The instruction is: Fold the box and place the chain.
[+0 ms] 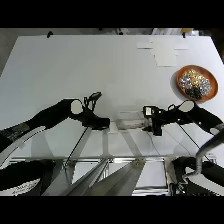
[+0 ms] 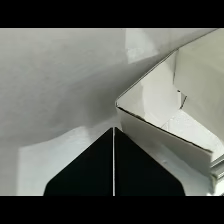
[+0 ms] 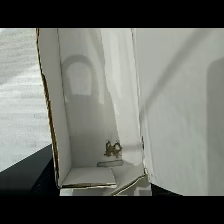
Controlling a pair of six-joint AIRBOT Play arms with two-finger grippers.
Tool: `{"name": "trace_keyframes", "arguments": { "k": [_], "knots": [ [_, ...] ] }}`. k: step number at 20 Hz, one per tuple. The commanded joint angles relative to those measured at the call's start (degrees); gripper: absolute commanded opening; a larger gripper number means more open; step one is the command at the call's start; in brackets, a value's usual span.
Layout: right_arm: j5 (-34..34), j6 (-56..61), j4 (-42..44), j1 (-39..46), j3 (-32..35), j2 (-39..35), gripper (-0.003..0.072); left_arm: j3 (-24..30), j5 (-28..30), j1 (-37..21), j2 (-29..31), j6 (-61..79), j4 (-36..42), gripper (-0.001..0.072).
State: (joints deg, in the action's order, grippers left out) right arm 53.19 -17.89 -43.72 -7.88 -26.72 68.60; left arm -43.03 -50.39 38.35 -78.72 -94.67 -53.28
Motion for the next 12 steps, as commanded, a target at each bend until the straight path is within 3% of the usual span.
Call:
{"name": "trace_keyframes", "arguments": {
  "k": [1,9,12],
  "knots": [
    [0.0,0.0,0.0,0.0,0.0,0.0,0.0321,0.0,1.0,0.7,-0.5,0.4,0.9,0.0004],
    [0.0,0.0,0.0,0.0,0.0,0.0,0.0321,-0.2,4.6,2.5,2.3,0.7,4.4,0.0012],
    [0.0,0.0,0.0,0.0,0.0,0.0,0.0321,-0.2,4.8,3.2,2.6,2.0,6.4,0.0111]
  ]
}}
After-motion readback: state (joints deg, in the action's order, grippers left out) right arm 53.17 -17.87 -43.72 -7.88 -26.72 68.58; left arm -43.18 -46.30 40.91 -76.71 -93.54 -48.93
